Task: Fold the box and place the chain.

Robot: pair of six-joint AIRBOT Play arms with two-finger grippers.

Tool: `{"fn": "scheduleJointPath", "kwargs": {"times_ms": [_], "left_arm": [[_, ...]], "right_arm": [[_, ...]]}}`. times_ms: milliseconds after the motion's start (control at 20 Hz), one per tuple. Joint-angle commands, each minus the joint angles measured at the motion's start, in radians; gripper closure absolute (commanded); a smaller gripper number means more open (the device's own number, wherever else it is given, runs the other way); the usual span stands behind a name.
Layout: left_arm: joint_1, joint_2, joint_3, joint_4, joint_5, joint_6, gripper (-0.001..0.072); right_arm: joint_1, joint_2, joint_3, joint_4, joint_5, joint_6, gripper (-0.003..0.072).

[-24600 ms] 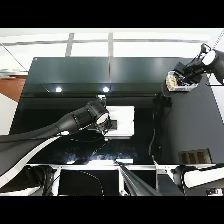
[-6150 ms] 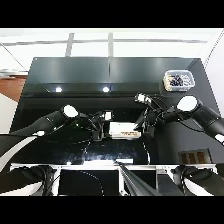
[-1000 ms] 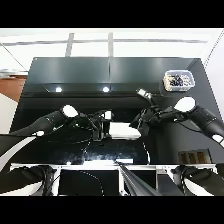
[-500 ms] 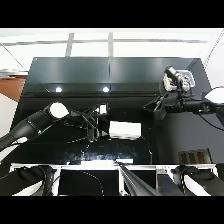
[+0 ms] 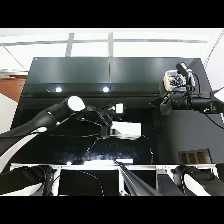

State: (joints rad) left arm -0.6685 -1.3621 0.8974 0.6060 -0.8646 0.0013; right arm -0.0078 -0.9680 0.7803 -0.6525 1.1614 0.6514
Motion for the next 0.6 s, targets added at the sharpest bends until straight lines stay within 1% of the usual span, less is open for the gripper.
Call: {"fn": "scheduleJointPath", "kwargs": {"times_ms": [0,150,350,550], "left_arm": [[-0.029,-0.074,0.026,-0.068,-0.002,0.126,-0.0005],[-0.029,-0.087,0.035,-0.076,0.004,0.125,-0.0005],[-0.030,-0.099,0.037,-0.142,0.011,0.124,-0.0005],[-0.037,-0.113,0.037,-0.140,0.012,0.108,-0.0006]], "right_arm": [[-0.003,0.001,0.001,-0.006,0.002,0.004,0.0659],[-0.003,0.000,0.001,-0.010,-0.002,0.003,0.0658],[-0.003,0.000,0.001,-0.010,-0.005,0.003,0.0659],[-0.003,0.000,0.001,-0.010,-0.005,0.003,0.0659]]}}
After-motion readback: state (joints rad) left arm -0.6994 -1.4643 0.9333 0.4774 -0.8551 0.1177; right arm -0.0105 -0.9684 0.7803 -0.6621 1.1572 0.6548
